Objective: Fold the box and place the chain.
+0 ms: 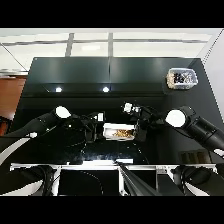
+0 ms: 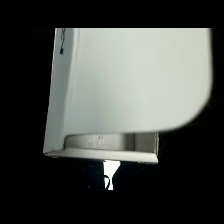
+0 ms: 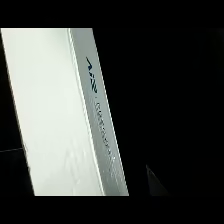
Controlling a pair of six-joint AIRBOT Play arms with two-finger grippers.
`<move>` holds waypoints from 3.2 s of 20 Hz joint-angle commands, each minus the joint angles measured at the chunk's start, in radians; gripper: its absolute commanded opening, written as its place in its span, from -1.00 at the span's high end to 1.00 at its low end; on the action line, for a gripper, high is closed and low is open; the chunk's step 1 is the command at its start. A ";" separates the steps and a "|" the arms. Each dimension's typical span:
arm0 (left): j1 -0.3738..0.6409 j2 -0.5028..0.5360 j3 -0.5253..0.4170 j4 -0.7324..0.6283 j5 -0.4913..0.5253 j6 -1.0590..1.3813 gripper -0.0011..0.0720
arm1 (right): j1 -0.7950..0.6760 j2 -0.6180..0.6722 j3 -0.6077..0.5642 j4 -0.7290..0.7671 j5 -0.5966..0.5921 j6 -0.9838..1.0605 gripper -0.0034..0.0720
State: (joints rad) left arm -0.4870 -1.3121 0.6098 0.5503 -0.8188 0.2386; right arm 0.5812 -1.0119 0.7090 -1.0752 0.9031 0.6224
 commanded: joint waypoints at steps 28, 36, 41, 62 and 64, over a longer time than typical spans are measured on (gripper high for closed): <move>0.000 -0.001 0.001 -0.001 0.006 -0.003 -0.28 | -0.040 0.015 0.001 0.094 0.132 -0.006 -0.96; 0.000 -0.001 0.001 0.000 0.005 -0.003 -0.28 | 0.000 0.015 0.001 0.078 0.119 -0.019 -0.96; 0.000 -0.001 0.001 -0.001 0.005 -0.003 -0.28 | 0.001 0.015 0.001 0.073 0.073 -0.068 -0.96; 0.000 -0.001 0.001 -0.001 0.005 -0.003 -0.28 | 0.025 -0.021 0.001 0.076 0.049 -0.119 -0.96; 0.000 -0.001 0.001 -0.001 0.005 -0.003 -0.28 | 0.053 -0.022 0.001 0.056 0.034 -0.126 -0.96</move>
State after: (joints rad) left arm -0.4870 -1.3121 0.6098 0.5491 -0.8135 0.2348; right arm 0.6079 -1.0286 0.7105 -0.9997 0.9596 0.5091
